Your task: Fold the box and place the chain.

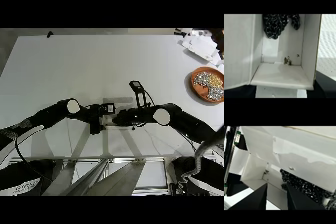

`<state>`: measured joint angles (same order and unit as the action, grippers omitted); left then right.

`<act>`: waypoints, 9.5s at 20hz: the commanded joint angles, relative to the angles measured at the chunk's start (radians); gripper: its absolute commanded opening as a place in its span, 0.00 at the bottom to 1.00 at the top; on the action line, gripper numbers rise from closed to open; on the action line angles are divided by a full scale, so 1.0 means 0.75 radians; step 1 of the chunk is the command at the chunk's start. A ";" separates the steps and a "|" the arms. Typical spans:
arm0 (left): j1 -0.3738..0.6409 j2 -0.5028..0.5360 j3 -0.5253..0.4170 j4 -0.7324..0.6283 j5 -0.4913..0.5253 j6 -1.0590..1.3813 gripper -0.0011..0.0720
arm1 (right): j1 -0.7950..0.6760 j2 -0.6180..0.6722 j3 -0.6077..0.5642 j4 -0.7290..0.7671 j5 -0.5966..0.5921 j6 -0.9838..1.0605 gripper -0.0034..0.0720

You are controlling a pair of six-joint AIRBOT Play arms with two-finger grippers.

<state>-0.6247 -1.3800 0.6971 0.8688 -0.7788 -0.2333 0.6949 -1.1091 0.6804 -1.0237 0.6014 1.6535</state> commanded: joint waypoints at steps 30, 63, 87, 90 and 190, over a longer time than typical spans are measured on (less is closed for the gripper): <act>-0.001 -0.001 0.001 0.001 0.000 0.001 0.58 | -0.421 -0.026 -0.263 0.259 0.125 -2.530 0.98; -0.001 -0.001 0.001 0.001 0.000 0.001 0.58 | -0.413 0.202 -0.262 0.235 0.102 -2.137 0.06; -0.001 -0.001 0.001 0.001 0.000 0.001 0.58 | -0.413 0.586 -0.245 1.152 0.301 -2.082 0.06; -0.001 -0.001 0.001 0.001 0.000 0.001 0.58 | -0.413 0.586 -0.245 1.249 0.298 -2.115 0.06; -0.001 -0.001 0.001 0.001 0.000 0.001 0.58 | -0.410 -0.030 -0.378 0.377 0.115 -2.409 0.06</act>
<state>-0.6247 -1.3800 0.6971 0.8692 -0.7792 -0.2333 0.3866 -1.1320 0.3969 -0.7341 0.6945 -0.1631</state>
